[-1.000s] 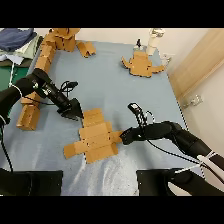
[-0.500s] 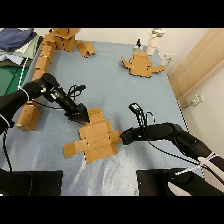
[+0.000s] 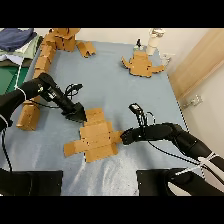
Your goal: Fold the box.
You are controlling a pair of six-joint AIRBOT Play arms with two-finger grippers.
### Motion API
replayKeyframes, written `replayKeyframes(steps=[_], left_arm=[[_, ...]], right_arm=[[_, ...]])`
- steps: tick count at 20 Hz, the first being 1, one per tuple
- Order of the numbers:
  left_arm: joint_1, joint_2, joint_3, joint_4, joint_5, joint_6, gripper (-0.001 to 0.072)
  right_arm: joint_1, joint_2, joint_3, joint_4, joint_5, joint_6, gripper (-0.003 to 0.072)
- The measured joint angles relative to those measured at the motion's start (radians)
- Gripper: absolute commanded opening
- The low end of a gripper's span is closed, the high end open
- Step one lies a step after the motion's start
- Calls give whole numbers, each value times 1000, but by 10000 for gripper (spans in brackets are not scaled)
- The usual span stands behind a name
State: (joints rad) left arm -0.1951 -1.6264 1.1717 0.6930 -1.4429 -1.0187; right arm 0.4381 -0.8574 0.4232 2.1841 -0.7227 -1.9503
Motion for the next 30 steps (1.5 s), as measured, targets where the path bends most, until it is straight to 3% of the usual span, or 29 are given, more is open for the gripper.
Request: replayKeyframes(steps=[6, 10, 12, 18, 19, 20, 23, 30], left_arm=[[-18, -11, -24, 17, 70, 0, 484], [-51, -39, -31, -55, 127, 52, 481], [-58, -47, -31, -97, 140, 78, 342], [-69, -53, -37, -145, 109, 156, 339], [-70, -54, -40, -147, 103, 167, 237], [-71, -54, -46, -148, 90, 180, 214], [-72, -54, -60, -154, 67, 207, 173], [-72, -54, -69, -201, 63, 250, 178]], right_arm=[[0, 0, 0, -7, -1, 5, 2], [0, 0, 0, -8, -2, 5, 2], [0, 0, 0, -8, -2, 5, 2], [0, 0, 0, -16, -2, 13, 3], [0, 0, 0, -17, -2, 13, 3], [0, 0, 0, -19, -2, 14, 3], [0, 0, 0, -24, -2, 19, 3], [0, 0, 0, -33, -1, 23, 3]])
